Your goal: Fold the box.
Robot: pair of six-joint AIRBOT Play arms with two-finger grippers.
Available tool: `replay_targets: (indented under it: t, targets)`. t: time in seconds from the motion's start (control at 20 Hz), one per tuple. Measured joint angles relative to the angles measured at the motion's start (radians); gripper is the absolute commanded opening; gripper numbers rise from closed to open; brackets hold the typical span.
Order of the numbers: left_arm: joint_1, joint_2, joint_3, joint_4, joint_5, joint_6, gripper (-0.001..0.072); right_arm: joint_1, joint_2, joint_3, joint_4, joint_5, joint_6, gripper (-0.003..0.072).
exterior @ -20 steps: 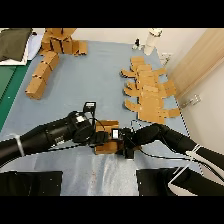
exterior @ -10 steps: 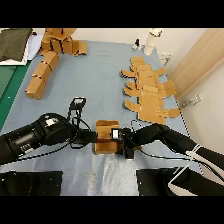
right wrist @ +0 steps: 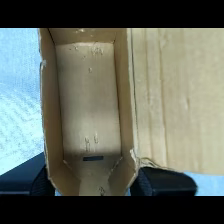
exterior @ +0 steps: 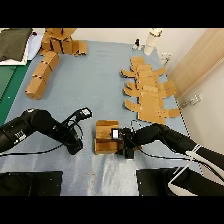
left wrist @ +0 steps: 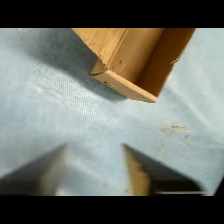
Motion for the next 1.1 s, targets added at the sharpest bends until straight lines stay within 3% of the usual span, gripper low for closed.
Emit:
replay_targets:
  t: [0.35,0.6,1.1]
  targets:
    - [0.01,-0.081,-0.013,-0.062,0.146,0.399,0.0695,0.0,0.0,0.0,0.0,0.0,0.0,0.0555]
    - [-0.021,-0.141,-0.03,-0.254,0.196,0.716,0.0695,0.0,0.0,0.0,0.0,0.0,0.0,0.0555]
    - [-0.05,-0.177,-0.131,-0.45,0.286,0.911,0.0695,0.0,0.0,0.0,0.0,0.0,0.0,0.0555]
